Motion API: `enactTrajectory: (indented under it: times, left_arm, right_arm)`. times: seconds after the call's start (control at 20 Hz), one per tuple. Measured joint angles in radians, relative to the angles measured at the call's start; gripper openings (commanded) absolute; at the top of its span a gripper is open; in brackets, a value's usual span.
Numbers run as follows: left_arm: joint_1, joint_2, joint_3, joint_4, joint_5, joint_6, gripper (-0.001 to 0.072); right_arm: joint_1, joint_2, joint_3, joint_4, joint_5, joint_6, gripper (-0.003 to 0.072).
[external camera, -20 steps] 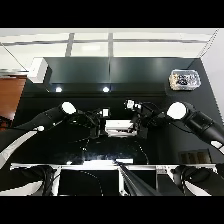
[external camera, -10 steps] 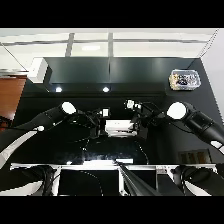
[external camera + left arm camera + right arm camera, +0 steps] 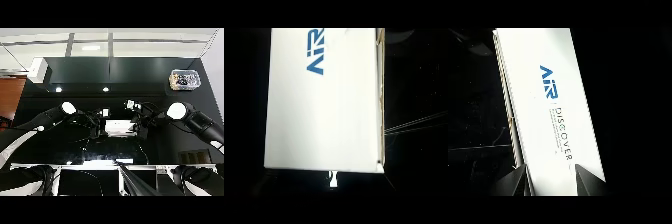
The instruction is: Fold the box and place the chain.
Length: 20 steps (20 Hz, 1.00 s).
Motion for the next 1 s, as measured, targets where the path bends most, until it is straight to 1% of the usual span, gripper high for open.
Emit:
enactTrajectory:
  times: [0.65, 0.8, 1.0]
  left_arm:
    - [0.0, 0.0, 0.0, 0.0, 0.0, -0.001, 0.0354]
    - [0.0, 0.0, 0.0, 0.0, 0.0, 0.0, 0.0354]
    - [0.0, 0.0, 0.0, 0.0, 0.0, 0.0, 0.0354]
  right_arm:
    - [0.0, 0.0, -0.025, 0.004, -0.01, 0.003, 0.0379]
    - [0.0, 0.001, -0.004, -0.001, 0.025, 0.037, 0.0379]
    - [-0.01, 0.002, 0.058, 0.003, 0.092, 0.127, 0.0379]
